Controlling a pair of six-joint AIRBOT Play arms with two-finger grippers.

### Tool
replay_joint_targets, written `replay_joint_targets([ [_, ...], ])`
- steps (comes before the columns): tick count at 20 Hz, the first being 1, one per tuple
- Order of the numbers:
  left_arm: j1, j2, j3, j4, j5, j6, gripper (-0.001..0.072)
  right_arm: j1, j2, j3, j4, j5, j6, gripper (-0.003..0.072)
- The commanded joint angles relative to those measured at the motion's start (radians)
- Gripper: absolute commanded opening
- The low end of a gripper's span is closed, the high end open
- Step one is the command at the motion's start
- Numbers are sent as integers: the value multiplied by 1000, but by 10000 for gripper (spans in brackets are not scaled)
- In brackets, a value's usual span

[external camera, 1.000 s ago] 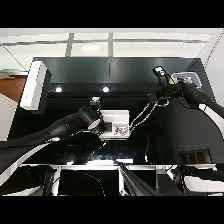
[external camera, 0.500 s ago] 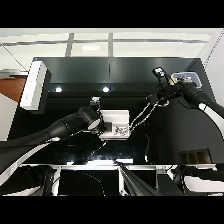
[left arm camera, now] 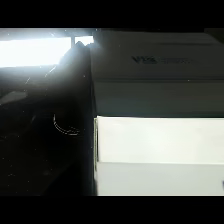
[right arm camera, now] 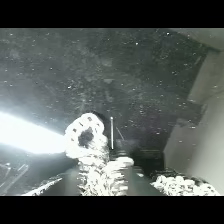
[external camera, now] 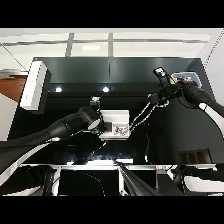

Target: Fold the box and place the chain.

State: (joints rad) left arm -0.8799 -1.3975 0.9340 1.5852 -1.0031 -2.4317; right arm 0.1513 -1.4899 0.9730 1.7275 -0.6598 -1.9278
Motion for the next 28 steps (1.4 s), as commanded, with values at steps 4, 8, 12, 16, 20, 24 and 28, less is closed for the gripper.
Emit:
replay_joint_targets([
  [4,0,1,1,0,0,0,33,1,10,0,0,-16,-2,64],
  [8,0,1,1,0,0,0,32,0,72,25,-1,-89,-2,26],
  [12,0,1,1,0,0,0,33,0,175,103,0,-229,-2,26],
  [16,0,1,1,0,1,0,33,0,303,200,5,-369,-2,26],
  [20,0,1,1,0,4,0,32,-16,304,152,-14,-414,23,28],
  [24,0,1,1,0,4,0,32,-22,284,-39,57,-214,68,699],
  [28,0,1,1,1,5,0,33,-20,236,-134,51,12,162,698],
])
